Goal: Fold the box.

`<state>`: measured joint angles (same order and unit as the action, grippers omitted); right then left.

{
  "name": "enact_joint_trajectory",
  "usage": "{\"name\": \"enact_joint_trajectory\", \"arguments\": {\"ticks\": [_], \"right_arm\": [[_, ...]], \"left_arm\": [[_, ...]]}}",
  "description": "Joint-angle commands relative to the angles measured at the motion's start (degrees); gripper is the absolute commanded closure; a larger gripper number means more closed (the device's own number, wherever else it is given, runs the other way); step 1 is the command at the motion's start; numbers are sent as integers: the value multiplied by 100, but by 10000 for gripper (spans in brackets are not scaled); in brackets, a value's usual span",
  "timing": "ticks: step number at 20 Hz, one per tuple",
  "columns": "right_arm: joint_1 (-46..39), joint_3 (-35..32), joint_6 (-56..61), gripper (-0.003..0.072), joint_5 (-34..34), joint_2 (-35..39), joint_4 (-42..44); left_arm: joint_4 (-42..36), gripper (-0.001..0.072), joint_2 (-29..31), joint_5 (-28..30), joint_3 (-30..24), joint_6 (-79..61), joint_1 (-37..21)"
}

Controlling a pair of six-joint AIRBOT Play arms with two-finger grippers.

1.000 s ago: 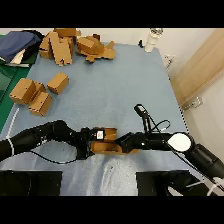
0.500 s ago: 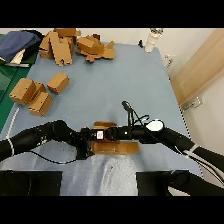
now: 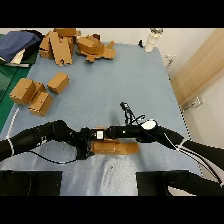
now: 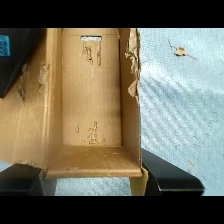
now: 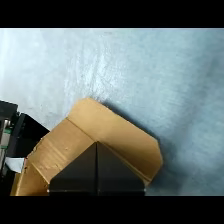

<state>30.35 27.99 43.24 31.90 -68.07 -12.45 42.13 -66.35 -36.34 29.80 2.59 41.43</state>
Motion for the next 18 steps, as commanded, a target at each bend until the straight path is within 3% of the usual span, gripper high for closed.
{"name": "enact_joint_trajectory", "arguments": {"ticks": [1, 4, 7, 9, 10, 11, 12, 13, 18], "right_arm": [[-81, 9, -170, 683, -11, 286, -442], [-511, 9, 540, 682, 636, 1121, -1932], [-942, 9, 1858, 681, 1853, 2026, -4120], [-1064, 9, 2105, 680, 2706, 2549, -5355], [-1062, 9, 1980, 576, 2990, 2767, -5783], [-1058, 9, 1670, 394, 3147, 2918, -5939], [-1058, 7, 1137, 286, 3257, 3025, -5834], [-1058, -7, 625, 233, 3300, 3071, -5648], [-774, -11, 160, 181, 3390, 2734, -5276]], "left_arm": [[-2, 365, 2, 20, 2, -2, -2], [-4, 365, 2, 13, 2, 2, -2], [-7, 365, 2, 20, 2, 2, -2], [-11, 365, 2, 17, 2, 2, -2], [-13, 366, 2, 15, 2, 4, -2], [-13, 365, 2, 17, 2, 37, -2], [-13, 365, 2, 20, 2, 50, -2], [-13, 365, 2, 20, 2, 50, -2], [-13, 365, 2, 20, 2, 48, -2]]}}
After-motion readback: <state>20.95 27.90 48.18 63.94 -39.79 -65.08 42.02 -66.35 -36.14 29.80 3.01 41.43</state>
